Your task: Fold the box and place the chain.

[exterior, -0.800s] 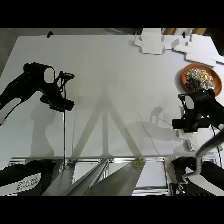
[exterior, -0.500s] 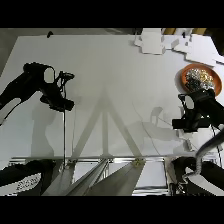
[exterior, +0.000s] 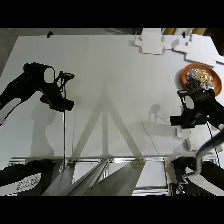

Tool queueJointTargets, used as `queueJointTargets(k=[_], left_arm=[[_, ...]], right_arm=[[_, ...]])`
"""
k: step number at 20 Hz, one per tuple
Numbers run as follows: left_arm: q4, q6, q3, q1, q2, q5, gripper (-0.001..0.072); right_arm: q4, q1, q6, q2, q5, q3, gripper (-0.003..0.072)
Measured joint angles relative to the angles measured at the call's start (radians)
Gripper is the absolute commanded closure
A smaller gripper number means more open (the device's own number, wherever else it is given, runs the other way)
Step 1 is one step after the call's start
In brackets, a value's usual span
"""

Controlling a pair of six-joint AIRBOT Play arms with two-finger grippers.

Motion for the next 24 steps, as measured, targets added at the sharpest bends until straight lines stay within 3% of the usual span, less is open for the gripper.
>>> queueJointTargets(k=[6,9,12,14,16,20,24], left_arm=[[0.000,0.000,0.000,0.000,0.000,0.000,0.0701],[0.000,0.000,0.000,0.000,0.000,0.000,0.0701],[0.000,0.000,0.000,0.000,0.000,0.000,0.0701],[0.000,0.000,0.000,0.000,0.000,0.000,0.0701],[0.000,0.000,0.000,0.000,0.000,0.000,0.0701],[0.000,0.000,0.000,0.000,0.000,-0.001,0.0701],[0.000,0.000,0.000,0.000,0.000,-0.001,0.0701]], right_arm=[[-0.025,0.000,-0.057,0.000,-0.091,0.072,0.0672],[-0.166,-0.023,-0.129,0.000,-0.034,0.166,0.0672],[-0.262,-0.148,-0.191,0.000,0.026,0.208,0.0661],[-0.289,-0.293,-0.243,0.000,0.032,0.221,0.0557],[-0.283,-0.455,-0.314,-0.001,0.024,0.227,0.0069],[-0.168,-0.752,-0.436,-0.006,-0.010,0.233,0.0155],[-0.108,-0.908,-0.520,-0.072,-0.021,0.233,0.0157]])
